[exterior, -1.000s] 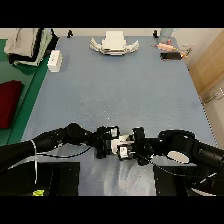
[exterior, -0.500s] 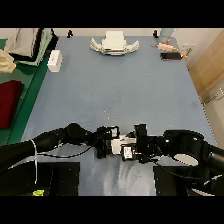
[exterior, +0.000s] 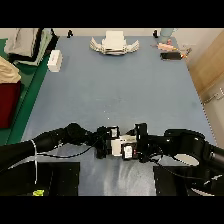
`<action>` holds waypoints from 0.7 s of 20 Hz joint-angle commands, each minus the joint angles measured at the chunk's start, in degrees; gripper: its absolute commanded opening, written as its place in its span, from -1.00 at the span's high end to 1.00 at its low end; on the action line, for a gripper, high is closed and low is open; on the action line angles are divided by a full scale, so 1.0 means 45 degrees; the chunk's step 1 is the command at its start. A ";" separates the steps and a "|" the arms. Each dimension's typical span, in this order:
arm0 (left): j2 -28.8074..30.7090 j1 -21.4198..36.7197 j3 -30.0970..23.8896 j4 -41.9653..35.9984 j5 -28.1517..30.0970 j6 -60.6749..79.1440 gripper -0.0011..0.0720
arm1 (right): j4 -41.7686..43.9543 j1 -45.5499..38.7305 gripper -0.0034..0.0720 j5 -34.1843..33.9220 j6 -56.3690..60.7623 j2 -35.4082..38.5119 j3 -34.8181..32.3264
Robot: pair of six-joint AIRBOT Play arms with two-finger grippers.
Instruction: Fold the box.
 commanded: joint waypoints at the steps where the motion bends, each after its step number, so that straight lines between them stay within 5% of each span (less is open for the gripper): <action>1: 0.0000 0.0005 0.0010 -0.0010 -0.0005 -0.0015 -0.30 | 0.0758 0.0005 -0.51 0.0670 0.0000 0.0034 0.0005; 6: 0.0000 0.0005 0.0010 -0.0010 -0.0005 -0.0015 -0.30 | 0.1613 0.0005 -0.51 0.0889 0.0000 0.0068 -0.0019; 14: 0.0000 0.0005 0.0010 -0.0010 -0.0005 -0.0015 -0.30 | -0.0131 0.0000 -0.50 0.0044 0.0010 -0.1093 -0.0019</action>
